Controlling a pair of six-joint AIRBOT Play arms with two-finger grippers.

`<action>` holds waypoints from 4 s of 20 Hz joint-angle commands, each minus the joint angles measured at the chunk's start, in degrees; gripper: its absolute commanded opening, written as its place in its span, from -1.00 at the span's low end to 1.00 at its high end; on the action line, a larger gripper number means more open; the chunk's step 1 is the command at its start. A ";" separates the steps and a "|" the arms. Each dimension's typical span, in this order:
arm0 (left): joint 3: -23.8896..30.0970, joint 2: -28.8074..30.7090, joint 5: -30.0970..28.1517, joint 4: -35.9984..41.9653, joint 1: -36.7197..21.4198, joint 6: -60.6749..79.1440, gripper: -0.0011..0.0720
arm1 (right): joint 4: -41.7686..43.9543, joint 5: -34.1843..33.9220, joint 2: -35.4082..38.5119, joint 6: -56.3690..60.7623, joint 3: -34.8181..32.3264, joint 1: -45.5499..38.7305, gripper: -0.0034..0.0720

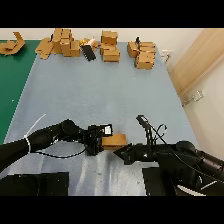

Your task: Fold the box.

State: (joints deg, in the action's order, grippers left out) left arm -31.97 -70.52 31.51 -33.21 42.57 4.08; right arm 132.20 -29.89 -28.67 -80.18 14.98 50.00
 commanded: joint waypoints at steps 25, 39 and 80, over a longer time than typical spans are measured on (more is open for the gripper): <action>0.00 0.04 -0.02 0.00 -0.04 0.00 0.31 | 9.68 23.47 -12.98 9.68 -4.94 4.09 -0.91; 0.00 0.04 -0.02 0.00 -0.04 0.00 0.31 | 9.16 23.87 -13.75 9.70 -4.94 4.07 -0.91; -1.25 0.83 1.97 -2.03 -0.17 -4.79 0.31 | -6.21 17.38 0.39 13.33 -4.83 -18.36 -0.91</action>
State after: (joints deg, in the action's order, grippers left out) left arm -32.53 -70.17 33.12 -33.98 42.46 1.91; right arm 125.97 -12.51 -28.25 -67.20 10.13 31.68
